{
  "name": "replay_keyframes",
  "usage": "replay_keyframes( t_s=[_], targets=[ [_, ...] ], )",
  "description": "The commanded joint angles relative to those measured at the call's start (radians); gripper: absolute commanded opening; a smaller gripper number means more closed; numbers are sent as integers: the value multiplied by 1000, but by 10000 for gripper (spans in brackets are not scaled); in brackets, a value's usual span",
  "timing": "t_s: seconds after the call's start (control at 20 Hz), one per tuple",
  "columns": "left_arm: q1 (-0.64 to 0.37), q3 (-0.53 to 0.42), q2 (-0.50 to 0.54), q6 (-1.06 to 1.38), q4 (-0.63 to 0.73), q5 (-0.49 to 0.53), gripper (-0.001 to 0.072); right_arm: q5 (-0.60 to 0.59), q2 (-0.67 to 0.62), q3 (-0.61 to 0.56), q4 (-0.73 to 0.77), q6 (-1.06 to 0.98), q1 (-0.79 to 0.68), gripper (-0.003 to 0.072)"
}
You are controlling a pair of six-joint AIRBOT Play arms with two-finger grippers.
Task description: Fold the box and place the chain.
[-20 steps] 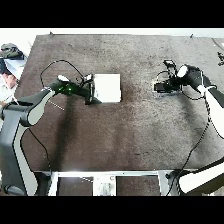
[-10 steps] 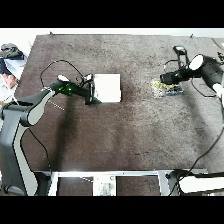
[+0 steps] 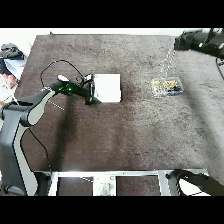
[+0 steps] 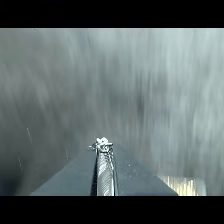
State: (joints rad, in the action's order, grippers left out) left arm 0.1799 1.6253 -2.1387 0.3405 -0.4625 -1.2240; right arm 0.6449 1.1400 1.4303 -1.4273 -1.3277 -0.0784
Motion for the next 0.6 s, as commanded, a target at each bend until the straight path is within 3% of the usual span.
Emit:
replay_keyframes(
  t_s=[0.0, 0.1, 0.3, 0.55],
  targets=[
    [-1, 0, 0, 0, -1, 1, 529, -251, -90, 1, -8, 32, 87, -14],
    [-1, 0, 0, 0, 0, 1, 529, -341, -99, 6, -8, 53, 143, -14],
    [-1, 0, 0, 0, -1, 1, 529, -381, -82, 37, -9, 53, 255, -14],
    [-1, 0, 0, 0, 0, 1, 529, -359, -13, 36, -8, 53, 364, -14]
  ],
)
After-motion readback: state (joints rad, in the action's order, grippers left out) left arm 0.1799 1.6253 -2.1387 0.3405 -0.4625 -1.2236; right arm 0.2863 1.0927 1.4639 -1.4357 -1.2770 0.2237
